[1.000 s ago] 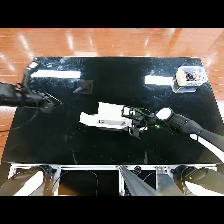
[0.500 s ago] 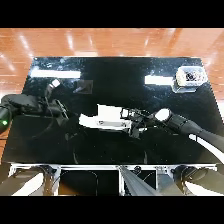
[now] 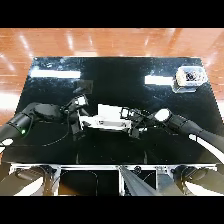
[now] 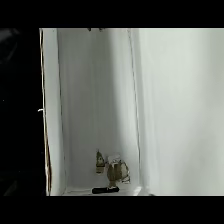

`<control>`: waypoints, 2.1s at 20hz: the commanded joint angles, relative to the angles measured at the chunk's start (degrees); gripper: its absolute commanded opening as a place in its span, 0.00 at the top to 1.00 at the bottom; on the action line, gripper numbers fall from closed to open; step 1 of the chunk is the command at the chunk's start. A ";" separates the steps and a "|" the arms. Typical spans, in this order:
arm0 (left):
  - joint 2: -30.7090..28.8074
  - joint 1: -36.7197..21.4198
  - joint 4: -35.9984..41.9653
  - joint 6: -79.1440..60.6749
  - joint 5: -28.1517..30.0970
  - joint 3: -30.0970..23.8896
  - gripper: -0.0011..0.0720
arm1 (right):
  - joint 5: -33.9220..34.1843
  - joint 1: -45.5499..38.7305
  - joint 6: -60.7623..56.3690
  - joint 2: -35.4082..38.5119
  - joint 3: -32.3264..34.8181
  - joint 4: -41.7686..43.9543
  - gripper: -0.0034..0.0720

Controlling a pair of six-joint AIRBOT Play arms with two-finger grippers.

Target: Fold the box and place the chain.

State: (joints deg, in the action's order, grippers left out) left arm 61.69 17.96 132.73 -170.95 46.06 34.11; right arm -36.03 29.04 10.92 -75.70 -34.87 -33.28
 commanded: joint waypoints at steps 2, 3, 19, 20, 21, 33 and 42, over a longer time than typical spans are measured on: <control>0.02 3.67 -5.05 -1.11 -8.55 1.77 0.12 | 0.04 0.02 -0.04 -0.04 0.02 -0.02 0.23; 0.04 2.84 -4.72 -1.11 -3.91 2.49 0.12 | 0.04 0.02 -0.04 -0.04 0.02 -0.02 0.23; 7.15 3.69 -7.28 -1.11 -4.76 0.28 0.20 | 0.07 0.02 -0.04 -0.07 0.02 -0.07 0.23; 7.17 4.63 -7.19 -1.11 -4.76 0.28 0.20 | 0.07 0.02 -0.04 -0.07 0.02 -0.07 0.23; 7.17 5.20 -6.69 -1.11 -5.07 0.28 0.21 | 0.07 0.02 -0.04 -0.07 0.02 -0.07 0.23; 8.35 8.04 -4.52 -1.11 -6.12 0.42 0.34 | 0.07 0.07 -0.04 -0.09 0.02 -0.07 0.23; 8.37 8.50 -4.26 -1.11 -4.59 1.14 0.58 | 0.07 0.13 -0.15 -0.09 0.02 -0.24 0.23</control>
State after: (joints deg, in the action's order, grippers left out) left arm 70.02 26.28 128.18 -171.98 40.60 35.16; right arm -35.99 29.10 10.83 -75.77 -34.87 -33.54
